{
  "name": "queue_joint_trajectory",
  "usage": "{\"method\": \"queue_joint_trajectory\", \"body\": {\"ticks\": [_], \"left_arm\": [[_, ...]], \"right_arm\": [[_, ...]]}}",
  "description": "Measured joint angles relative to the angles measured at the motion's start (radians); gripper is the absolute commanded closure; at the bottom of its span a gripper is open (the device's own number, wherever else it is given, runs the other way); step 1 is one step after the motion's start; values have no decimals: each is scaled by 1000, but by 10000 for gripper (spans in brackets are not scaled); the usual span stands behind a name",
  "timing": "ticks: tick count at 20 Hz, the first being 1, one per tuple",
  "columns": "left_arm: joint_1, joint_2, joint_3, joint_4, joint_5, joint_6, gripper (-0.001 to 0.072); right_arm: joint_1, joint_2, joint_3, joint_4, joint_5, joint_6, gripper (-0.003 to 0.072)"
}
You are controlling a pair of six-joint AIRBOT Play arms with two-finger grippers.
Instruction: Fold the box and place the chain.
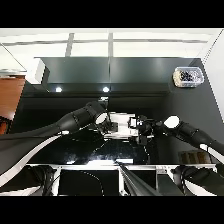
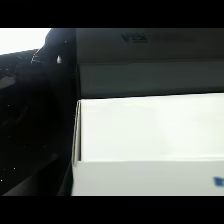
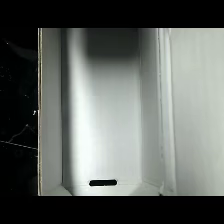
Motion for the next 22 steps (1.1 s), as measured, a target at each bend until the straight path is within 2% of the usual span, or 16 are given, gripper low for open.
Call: {"method": "queue_joint_trajectory", "body": {"ticks": [1,2,4,8,10,11,12,13,15,18,19,20,21,22], "left_arm": [[2,0,2,0,-1,0,367],[4,0,3,1,-3,0,433],[7,0,5,3,-4,-2,491],[9,-1,6,14,-3,-21,494],[9,-2,6,19,-4,-26,569],[9,-2,6,22,-7,-28,572],[9,-3,6,23,-7,-29,637],[9,-3,6,24,-11,-32,666],[9,-3,6,24,-10,-35,684],[9,-3,6,24,-9,-36,680],[9,-3,6,24,-8,-36,656],[9,-3,6,23,-8,-37,503],[9,-3,7,22,7,-39,404],[9,-3,7,13,8,-39,397]], "right_arm": [[0,0,0,0,0,0,147],[0,0,0,0,0,0,147],[0,0,0,0,0,0,147],[0,0,0,0,0,0,147],[0,0,0,0,0,0,147],[0,0,0,0,0,0,147],[0,0,0,0,0,0,147],[0,0,0,0,0,0,147],[0,0,0,0,0,0,147],[0,0,0,0,0,0,147],[0,0,0,0,0,0,148],[0,0,0,0,-1,0,148],[0,0,0,0,-1,0,147],[0,0,0,0,-2,0,147]]}}
